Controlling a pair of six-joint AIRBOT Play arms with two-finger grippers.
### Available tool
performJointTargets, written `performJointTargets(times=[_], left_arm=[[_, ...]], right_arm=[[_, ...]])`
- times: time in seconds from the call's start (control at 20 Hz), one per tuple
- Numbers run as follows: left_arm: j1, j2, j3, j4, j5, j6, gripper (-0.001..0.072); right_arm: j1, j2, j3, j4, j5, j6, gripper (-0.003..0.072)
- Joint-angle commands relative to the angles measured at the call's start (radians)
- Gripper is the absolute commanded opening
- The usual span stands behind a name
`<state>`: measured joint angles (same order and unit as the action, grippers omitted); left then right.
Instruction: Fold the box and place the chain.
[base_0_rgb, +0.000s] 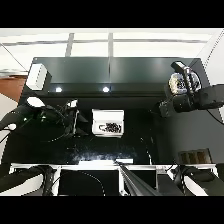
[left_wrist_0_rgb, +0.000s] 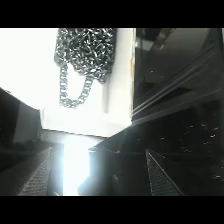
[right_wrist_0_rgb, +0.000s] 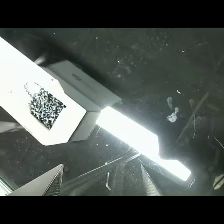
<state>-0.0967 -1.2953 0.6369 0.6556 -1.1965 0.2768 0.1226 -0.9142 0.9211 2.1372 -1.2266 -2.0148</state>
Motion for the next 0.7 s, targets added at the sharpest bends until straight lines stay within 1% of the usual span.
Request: performJointTargets(times=[0.0,0.1,0.25,0.45,0.65], left_arm=[[-0.011,-0.055,0.001,-0.024,0.014,0.095,0.0706],[-0.027,-0.056,0.005,-0.026,0.043,0.089,0.0707],[-0.060,-0.057,0.009,-0.062,0.056,0.090,0.0708],[-0.111,-0.057,0.011,-0.061,0.137,0.051,0.0710],[-0.114,-0.057,0.013,-0.062,0.147,0.051,0.0710]], right_arm=[[0.000,0.000,0.000,0.000,0.031,0.003,0.0562],[0.000,0.000,0.000,0.000,0.048,0.003,0.0561],[0.000,0.000,0.000,0.000,0.061,0.003,0.0561],[0.000,0.000,0.000,0.000,0.063,0.003,0.0562],[0.001,0.000,0.000,0.000,0.063,0.004,0.0561]])
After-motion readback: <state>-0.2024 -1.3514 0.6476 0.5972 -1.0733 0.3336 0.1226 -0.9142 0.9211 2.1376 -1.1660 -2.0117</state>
